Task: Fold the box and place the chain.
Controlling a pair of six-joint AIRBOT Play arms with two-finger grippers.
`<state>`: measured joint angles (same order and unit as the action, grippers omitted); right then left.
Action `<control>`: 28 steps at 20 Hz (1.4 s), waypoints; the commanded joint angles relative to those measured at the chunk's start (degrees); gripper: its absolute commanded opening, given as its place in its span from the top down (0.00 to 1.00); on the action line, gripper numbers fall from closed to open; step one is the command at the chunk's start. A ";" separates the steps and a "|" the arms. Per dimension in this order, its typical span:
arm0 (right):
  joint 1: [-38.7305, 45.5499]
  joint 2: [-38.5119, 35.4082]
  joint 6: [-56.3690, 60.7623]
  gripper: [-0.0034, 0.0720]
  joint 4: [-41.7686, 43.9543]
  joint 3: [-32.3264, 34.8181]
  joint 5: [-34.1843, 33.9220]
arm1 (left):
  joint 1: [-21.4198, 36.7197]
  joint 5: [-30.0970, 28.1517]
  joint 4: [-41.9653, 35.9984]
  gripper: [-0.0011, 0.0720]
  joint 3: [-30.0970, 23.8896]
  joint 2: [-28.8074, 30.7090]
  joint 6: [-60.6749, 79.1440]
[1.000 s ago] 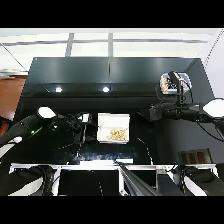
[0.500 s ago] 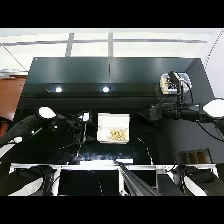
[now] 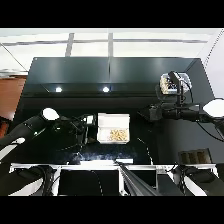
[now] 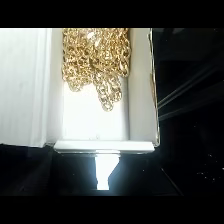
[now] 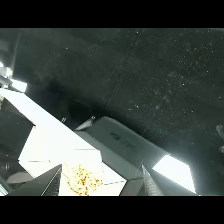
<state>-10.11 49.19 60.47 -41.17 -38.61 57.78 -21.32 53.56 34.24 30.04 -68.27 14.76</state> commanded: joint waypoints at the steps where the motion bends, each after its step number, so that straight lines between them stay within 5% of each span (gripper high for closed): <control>1: 0.00 0.00 0.02 0.16 -0.02 0.00 0.00 | -0.22 -0.61 -0.92 0.02 0.00 -0.04 -0.20; 28: 0.00 0.00 0.42 0.16 -0.02 0.00 0.02 | -4.13 -5.55 -3.74 0.02 0.00 -1.38 0.15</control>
<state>-10.11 49.19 60.88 -41.21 -38.61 57.76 -25.41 48.38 31.05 30.04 -69.60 14.90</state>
